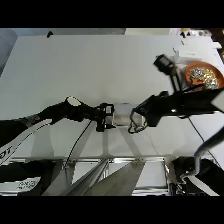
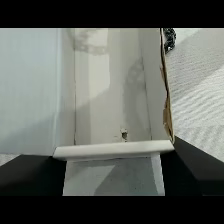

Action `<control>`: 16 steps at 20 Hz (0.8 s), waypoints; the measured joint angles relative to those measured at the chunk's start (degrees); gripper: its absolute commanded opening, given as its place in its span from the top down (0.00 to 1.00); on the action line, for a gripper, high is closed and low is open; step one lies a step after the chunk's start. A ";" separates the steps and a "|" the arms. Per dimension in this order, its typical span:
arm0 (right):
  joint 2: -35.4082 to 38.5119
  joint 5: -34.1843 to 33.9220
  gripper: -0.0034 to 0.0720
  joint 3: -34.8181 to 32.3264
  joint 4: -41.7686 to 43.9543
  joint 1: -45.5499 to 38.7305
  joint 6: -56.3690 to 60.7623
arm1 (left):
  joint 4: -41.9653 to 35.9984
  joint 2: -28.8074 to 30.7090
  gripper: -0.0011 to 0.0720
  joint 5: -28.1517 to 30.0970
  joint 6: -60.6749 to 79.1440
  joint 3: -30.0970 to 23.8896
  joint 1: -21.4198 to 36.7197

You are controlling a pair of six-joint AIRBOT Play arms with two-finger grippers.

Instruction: Fold the box and place the chain.

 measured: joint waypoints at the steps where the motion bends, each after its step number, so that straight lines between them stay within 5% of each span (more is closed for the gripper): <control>1: -1.27 -1.57 0.92 -1.09 -0.35 0.33 -0.37 | 0.00 0.00 0.64 0.00 0.00 0.00 0.00; 11: -9.35 -4.24 0.90 -8.24 -6.47 1.03 1.20 | 0.00 0.00 0.64 0.00 0.00 0.00 0.00; 14: -9.60 -4.00 0.76 -9.16 -6.64 1.03 1.88 | 0.00 0.00 0.64 0.00 0.00 0.00 0.00; 16: -9.14 -3.41 0.55 -9.20 -6.64 0.94 2.12 | 0.00 0.00 0.64 0.00 0.00 0.00 0.00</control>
